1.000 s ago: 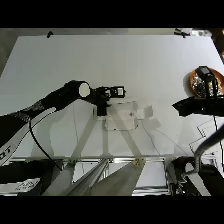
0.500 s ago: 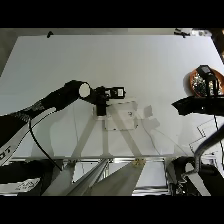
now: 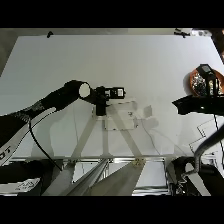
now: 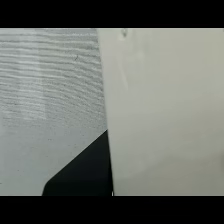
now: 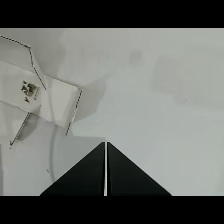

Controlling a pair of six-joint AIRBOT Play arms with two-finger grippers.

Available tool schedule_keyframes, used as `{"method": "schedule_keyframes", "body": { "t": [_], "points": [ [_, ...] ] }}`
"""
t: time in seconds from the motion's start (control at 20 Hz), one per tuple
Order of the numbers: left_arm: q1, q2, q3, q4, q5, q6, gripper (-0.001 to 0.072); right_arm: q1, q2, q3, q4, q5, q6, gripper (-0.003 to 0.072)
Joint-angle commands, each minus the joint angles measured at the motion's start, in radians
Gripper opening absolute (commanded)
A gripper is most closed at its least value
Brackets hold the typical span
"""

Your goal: Fold the box and place the chain.

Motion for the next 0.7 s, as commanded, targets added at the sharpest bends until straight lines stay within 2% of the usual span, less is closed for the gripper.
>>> {"method": "schedule_keyframes", "body": {
  "t": [0.0, 0.2, 0.3, 0.35, 0.4, 0.45, 0.5, 0.65],
  "points": [
    [0.000, 0.000, 0.000, -0.009, 0.000, 0.000, 0.0011, 0.029, 0.000, 0.000, 0.097, 0.002, -0.119, 0.0016],
    [0.000, 0.000, 0.000, -0.009, 0.000, 0.000, 0.0011, 0.182, -0.008, 0.000, 0.069, 0.012, -0.302, 0.0016],
    [0.000, 0.000, 0.000, -0.009, 0.000, 0.000, 0.0011, 0.269, -0.038, 0.000, -0.025, -0.022, -0.422, 0.0023],
    [0.000, 0.000, 0.000, -0.008, 0.000, 0.000, 0.0011, 0.304, -0.059, 0.000, -0.066, -0.040, -0.436, 0.0155],
    [0.000, 0.000, 0.000, -0.009, 0.000, 0.000, 0.0011, 0.337, -0.088, -0.001, -0.095, -0.058, -0.436, 0.0419],
    [0.000, 0.000, 0.000, -0.009, 0.000, 0.000, 0.0011, 0.370, -0.121, -0.001, -0.109, -0.073, -0.437, 0.0608],
    [0.000, 0.000, 0.000, -0.009, 0.000, 0.000, 0.0011, 0.401, -0.154, -0.001, -0.124, -0.079, -0.446, 0.0665],
    [0.000, 0.000, 0.000, -0.009, 0.000, 0.000, 0.0011, 0.509, -0.258, -0.001, -0.241, -0.105, -0.590, 0.0692]
  ]
}}
